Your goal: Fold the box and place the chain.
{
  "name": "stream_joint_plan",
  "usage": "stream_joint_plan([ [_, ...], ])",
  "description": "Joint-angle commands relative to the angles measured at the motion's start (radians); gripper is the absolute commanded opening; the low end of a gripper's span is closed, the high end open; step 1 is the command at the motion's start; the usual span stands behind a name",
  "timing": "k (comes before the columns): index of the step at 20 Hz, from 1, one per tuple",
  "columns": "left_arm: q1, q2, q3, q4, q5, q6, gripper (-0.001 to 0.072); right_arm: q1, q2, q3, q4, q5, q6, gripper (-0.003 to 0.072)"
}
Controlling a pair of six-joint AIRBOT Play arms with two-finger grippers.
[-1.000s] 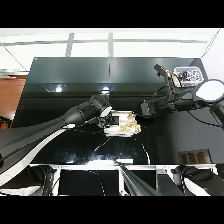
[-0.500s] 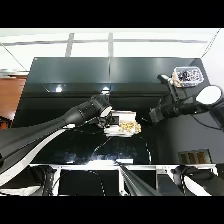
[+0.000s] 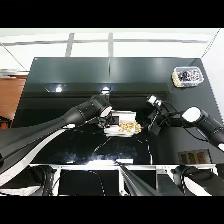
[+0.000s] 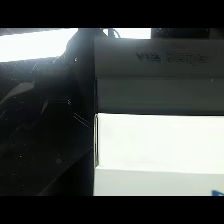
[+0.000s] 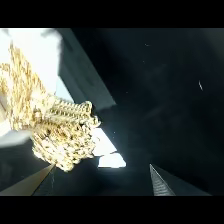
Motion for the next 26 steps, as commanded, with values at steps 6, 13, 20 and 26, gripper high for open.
stream_joint_plan([
  [6,0.0,0.0,0.001,0.0,0.0,0.0,0.0029,0.042,-0.052,-0.013,0.138,0.032,-0.41,0.072],
  [13,0.0,0.0,0.001,0.0,0.0,0.0,0.0029,0.063,-0.061,-0.014,0.069,0.021,-0.434,0.072],
  [20,0.0,0.0,0.001,0.001,0.001,0.0,0.0029,0.073,-0.116,-0.014,0.07,-0.027,-0.491,0.072],
  [26,0.0,0.0,0.001,0.001,0.0,0.0,0.0029,0.073,-0.117,-0.014,0.116,-0.048,-0.519,0.072],
])
